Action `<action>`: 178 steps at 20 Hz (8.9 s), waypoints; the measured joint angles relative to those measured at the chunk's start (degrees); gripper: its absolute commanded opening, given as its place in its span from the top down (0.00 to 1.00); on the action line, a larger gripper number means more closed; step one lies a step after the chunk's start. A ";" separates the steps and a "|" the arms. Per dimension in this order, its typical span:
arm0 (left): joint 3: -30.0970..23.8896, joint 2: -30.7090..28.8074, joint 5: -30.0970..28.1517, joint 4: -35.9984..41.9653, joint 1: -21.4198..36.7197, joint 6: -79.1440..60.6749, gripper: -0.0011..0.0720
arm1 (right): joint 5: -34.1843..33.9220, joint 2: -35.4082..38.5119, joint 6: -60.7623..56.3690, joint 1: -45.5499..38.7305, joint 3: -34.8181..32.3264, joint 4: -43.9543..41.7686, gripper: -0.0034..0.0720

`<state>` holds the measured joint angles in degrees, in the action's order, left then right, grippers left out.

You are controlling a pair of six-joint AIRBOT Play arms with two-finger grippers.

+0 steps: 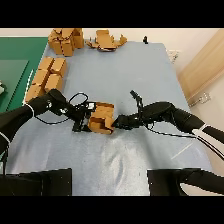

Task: Fold the box.

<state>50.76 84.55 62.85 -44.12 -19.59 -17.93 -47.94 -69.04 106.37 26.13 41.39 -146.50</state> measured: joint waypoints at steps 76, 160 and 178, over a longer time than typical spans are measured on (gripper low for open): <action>0.07 0.00 0.17 0.07 0.02 1.01 0.96 | -21.09 -24.50 -69.59 21.84 39.58 56.78 0.38; 0.04 -0.07 -0.55 -2.38 0.35 3.89 0.96 | 0.02 -8.46 41.70 12.17 17.75 19.63 0.36; 0.04 -0.07 -0.76 -2.38 0.37 3.93 0.96 | 3.89 -8.52 38.07 15.26 17.86 27.02 0.77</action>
<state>50.81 84.49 62.08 -46.50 -19.22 -14.00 -44.05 -77.56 144.44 41.39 59.24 -119.48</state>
